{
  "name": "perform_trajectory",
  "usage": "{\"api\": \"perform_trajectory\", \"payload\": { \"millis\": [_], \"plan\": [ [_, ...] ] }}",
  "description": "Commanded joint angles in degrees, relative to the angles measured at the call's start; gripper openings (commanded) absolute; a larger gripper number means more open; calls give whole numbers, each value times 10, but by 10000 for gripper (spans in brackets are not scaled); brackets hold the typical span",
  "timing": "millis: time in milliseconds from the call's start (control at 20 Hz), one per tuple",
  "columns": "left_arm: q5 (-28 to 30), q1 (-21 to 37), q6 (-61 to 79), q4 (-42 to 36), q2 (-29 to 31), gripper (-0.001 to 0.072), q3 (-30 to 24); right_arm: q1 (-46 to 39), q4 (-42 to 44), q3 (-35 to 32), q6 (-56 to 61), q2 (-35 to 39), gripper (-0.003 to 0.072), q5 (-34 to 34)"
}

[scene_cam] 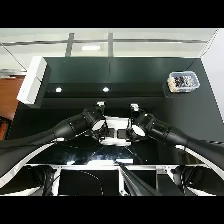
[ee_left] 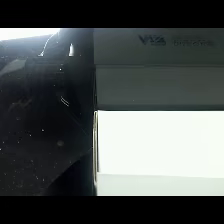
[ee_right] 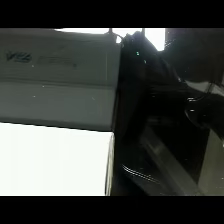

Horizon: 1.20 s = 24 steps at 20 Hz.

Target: Fold the box and place the chain.

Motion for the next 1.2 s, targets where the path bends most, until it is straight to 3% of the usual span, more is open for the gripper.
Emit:
{"api": "perform_trajectory", "payload": {
  "millis": [0, 400, 450, 500, 800, 900, 950, 1100, 1150],
  "plan": [
    [-1, 0, 2, 2, 0, 27, 0, 2, 0, 0, -2, 0, 10, -3],
    [-1, 0, 2, 2, 0, 27, 0, 2, 2, 0, -7, 0, 28, -7],
    [-1, 0, 2, 2, 0, 27, 0, 2, 2, 0, -7, 0, 231, -7],
    [-1, 0, 2, 2, 0, 27, 0, 2, 2, 0, -7, 0, 317, -7],
    [-1, 0, 2, 2, 0, 26, 0, 2, 2, 0, -7, 0, 315, -5],
    [-1, 0, 2, 2, 0, 27, 0, 2, 2, 0, -11, 0, 77, -6],
    [-1, 0, 2, 2, 0, 27, 0, 2, 3, 0, -15, 0, 11, -9],
    [-1, 0, 2, 2, 0, 27, 0, 2, 5, 0, -16, 0, 13, -14],
    [-1, 0, 2, 2, 0, 27, 0, 2, 4, 0, -16, 0, 58, -14]
  ]
}}
